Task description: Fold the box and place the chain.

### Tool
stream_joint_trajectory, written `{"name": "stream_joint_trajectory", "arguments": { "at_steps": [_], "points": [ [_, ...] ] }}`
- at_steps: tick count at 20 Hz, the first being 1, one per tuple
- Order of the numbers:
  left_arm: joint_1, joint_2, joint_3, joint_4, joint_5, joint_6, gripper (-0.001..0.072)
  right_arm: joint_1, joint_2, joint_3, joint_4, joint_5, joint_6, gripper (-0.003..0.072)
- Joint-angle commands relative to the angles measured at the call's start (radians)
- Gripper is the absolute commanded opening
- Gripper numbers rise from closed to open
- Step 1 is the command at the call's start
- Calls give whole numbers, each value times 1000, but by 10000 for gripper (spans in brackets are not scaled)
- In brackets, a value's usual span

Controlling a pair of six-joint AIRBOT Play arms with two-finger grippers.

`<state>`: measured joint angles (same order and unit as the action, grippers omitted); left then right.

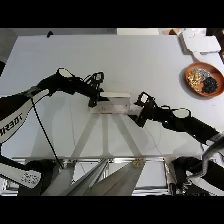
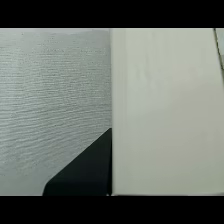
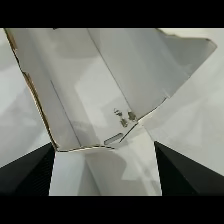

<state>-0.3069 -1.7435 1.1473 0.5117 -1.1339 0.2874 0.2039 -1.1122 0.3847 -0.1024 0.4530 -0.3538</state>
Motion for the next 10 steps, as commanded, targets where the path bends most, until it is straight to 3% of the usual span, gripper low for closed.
{"name": "stream_joint_trajectory", "arguments": {
  "at_steps": [1, 10],
  "points": [
    [0, 0, 0, 1, 0, 0, 11, 0, 9, 0, 12, -16, -40, 689],
    [0, 0, 0, 1, 0, 0, 11, -1, -103, 79, -35, 51, -103, 689]
  ]
}}
